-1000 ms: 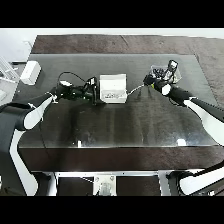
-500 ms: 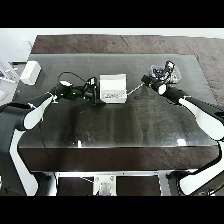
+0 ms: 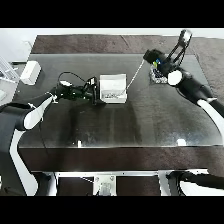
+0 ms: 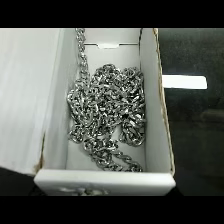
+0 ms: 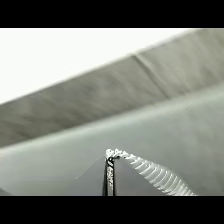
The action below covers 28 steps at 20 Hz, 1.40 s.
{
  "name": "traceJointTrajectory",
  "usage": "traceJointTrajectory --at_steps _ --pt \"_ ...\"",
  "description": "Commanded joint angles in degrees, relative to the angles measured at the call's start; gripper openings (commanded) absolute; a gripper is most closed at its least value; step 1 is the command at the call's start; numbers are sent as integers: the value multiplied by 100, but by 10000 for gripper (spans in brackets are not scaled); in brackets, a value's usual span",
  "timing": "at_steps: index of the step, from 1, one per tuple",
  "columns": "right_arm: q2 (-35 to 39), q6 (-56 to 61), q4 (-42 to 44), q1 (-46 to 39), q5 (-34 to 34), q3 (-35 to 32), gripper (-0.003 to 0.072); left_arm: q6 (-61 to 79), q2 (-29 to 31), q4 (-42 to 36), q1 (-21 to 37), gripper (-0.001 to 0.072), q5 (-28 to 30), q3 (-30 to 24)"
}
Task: Fold the box and place the chain.
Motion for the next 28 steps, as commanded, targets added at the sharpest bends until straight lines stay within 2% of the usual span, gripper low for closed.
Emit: traceJointTrajectory --at_steps 1,7,13,15,17,25,28 --pt "994 -385 -144 391 385 2 7 0 2 0 2 535 0 2" --pt "1744 -385 -577 1220 463 4 8 0 2 0 2 536 0 2" --pt "1803 -382 -601 1956 579 -35 8 0 2 0 2 535 0 2" --pt "1779 -356 -581 2024 570 -122 8 0 2 0 2 536 0 2" --pt "1768 -363 -581 2055 232 -105 8 0 2 0 2 536 0 2" --pt "1766 -363 -595 2166 170 48 8 0 2 0 2 535 0 2" --pt "1766 -387 -601 2166 -396 98 8 2 2 0 2 536 0 2"
